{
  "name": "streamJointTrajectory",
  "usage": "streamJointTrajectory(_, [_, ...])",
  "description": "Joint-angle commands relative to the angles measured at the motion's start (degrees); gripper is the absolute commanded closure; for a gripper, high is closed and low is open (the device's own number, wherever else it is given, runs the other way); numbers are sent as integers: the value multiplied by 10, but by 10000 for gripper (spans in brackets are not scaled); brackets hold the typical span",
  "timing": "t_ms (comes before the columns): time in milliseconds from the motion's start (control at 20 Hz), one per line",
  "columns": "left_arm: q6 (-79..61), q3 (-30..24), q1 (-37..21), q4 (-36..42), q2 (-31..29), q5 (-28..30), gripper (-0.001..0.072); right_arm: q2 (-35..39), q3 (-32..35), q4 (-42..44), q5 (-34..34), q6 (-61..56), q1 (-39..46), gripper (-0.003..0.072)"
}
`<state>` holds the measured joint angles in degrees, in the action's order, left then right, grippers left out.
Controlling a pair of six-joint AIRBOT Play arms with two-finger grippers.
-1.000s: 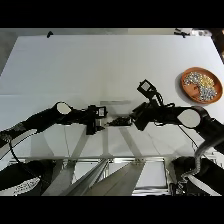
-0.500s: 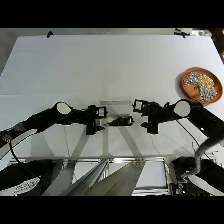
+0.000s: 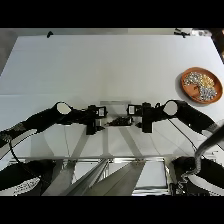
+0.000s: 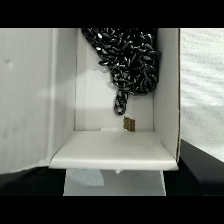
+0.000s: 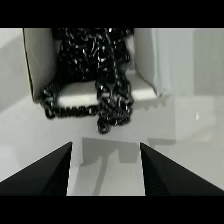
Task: Fold the box and place the chain.
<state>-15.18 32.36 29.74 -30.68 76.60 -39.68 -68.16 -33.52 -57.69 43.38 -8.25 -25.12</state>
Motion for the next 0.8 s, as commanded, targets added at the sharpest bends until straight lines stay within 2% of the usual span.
streamJointTrajectory(0, [0,0,0,0,0,0,437,-4,0,29,-26,15,-11,222])
streamJointTrajectory(750, [0,0,0,0,0,0,437,-16,0,69,-24,28,-18,303])
